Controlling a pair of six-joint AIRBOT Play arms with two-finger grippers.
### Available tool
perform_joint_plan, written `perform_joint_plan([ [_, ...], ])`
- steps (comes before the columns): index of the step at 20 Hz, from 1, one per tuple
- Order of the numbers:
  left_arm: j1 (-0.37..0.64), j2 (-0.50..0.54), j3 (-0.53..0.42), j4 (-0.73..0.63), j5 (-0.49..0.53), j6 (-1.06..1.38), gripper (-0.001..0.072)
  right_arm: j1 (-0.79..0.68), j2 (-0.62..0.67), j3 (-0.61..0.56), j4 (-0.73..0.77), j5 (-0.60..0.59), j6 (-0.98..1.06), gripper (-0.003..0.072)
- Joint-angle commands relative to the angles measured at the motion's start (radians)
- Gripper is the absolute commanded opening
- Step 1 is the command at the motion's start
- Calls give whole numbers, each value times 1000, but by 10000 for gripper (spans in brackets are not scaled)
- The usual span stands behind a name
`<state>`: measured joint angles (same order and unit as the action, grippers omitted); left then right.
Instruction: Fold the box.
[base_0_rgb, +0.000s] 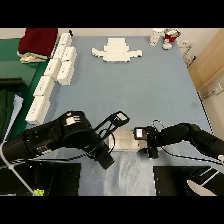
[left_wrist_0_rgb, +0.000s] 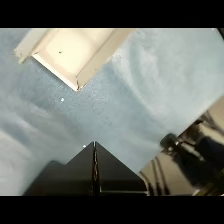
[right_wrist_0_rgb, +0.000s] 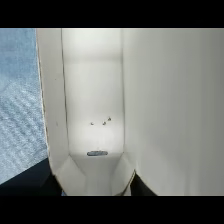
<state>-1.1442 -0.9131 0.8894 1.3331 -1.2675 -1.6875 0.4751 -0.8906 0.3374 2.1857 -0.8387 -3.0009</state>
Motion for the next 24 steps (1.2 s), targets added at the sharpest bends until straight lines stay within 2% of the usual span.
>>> perform_joint_plan([
  [1,90,120,-136,-67,84,455,17,1,0,1,0,0,0,500],
  [2,150,147,-185,-97,121,599,323,1,0,1,0,0,0,500],
  [3,214,161,-233,-130,182,715,688,1,0,1,0,0,0,500],
  [7,433,140,-381,-311,372,1122,682,1,0,1,0,0,0,500],
  [10,500,87,-460,-448,542,1409,682,1,0,1,-1,0,0,500],
  [12,506,35,-481,-560,616,1552,683,1,0,1,0,0,0,500],
  [16,500,-70,-482,-794,621,1830,683,1,0,1,-1,0,0,500],
  [24,453,-129,-482,-841,642,1883,682,1,0,1,-1,0,0,500],
])
